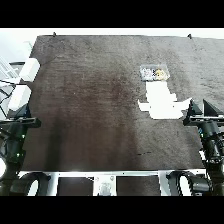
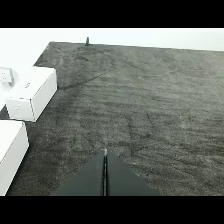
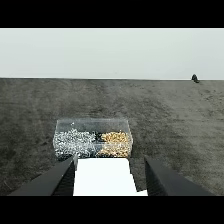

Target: Fold the box and place the chain.

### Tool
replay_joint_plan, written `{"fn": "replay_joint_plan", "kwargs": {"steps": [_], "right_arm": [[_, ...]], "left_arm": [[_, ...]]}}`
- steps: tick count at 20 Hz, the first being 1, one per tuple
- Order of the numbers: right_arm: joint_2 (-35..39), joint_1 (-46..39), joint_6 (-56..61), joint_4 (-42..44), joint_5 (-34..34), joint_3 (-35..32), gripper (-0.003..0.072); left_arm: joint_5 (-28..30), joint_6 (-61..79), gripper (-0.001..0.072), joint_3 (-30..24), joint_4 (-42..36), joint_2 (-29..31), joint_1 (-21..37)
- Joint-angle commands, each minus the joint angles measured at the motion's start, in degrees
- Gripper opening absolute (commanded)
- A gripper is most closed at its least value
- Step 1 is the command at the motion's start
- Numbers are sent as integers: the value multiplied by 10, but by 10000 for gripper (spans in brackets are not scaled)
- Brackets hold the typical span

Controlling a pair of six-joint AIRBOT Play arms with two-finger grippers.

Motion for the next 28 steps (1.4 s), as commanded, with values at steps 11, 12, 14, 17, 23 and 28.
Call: {"fn": "replay_joint_plan", "kwargs": {"steps": [11, 12, 14, 17, 23, 28], "right_arm": [[-12, -1, 1, 2, -35, 33, 497], [-33, -1, 1, 2, -56, 49, 496], [-109, -3, 1, 2, -85, 95, 497], [-284, -43, 5, 2, -65, 194, 496], [-616, -250, 297, -250, 354, 436, 467], [-747, -350, 492, -475, 558, 653, 479]], "left_arm": [[0, 0, 22, 0, 0, 0, 0], [0, 0, 22, 0, 0, 0, 0], [0, 0, 22, 0, 0, 0, 0], [0, 0, 22, 0, 0, 0, 0], [0, 0, 22, 0, 0, 0, 0], [0, 0, 22, 0, 0, 0, 0]]}}
